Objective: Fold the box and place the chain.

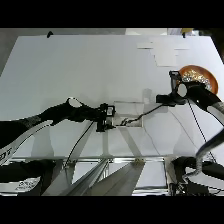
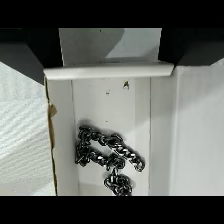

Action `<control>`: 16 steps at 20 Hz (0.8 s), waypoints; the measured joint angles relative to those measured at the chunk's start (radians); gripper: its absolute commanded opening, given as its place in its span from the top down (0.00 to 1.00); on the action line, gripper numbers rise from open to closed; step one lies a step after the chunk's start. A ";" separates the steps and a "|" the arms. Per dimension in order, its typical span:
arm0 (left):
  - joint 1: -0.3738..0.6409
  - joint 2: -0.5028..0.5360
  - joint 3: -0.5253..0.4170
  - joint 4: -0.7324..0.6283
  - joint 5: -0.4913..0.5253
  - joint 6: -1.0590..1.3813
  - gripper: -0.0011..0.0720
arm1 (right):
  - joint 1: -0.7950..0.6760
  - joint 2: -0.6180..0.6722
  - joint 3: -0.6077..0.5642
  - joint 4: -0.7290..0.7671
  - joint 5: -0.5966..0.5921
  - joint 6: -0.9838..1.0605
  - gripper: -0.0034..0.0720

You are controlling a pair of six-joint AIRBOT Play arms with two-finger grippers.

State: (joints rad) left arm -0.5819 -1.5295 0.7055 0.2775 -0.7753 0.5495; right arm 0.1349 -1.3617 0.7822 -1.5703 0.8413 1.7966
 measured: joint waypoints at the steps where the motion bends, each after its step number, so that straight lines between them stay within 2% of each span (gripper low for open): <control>1: 0.000 0.000 0.000 0.000 0.000 0.000 0.97 | 0.000 -0.001 0.000 0.000 0.005 -0.008 0.88; 2: 0.000 0.000 0.000 0.000 0.000 0.000 0.97 | 0.000 -0.002 0.000 0.002 0.014 -0.011 0.78; 3: 0.000 0.000 0.000 0.000 0.000 0.000 0.97 | 0.001 -0.003 0.000 0.006 0.019 -0.015 0.74; 5: 0.000 0.000 0.000 0.000 0.000 0.000 0.97 | 0.002 -0.004 0.000 0.007 0.032 -0.021 0.76; 7: 0.000 0.000 0.000 0.000 0.000 0.000 0.97 | 0.001 -0.001 -0.001 0.005 0.051 -0.026 0.92; 12: 0.000 0.000 0.000 0.000 0.000 0.000 0.97 | 0.002 0.077 -0.005 0.009 0.141 -0.043 0.93; 16: 0.000 0.000 0.000 0.000 0.000 0.000 0.97 | 0.002 0.154 -0.002 -0.011 0.124 -0.048 0.93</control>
State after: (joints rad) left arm -0.5819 -1.5295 0.7055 0.2775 -0.7757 0.5491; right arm 0.1368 -1.2076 0.7799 -1.5818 0.9653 1.7481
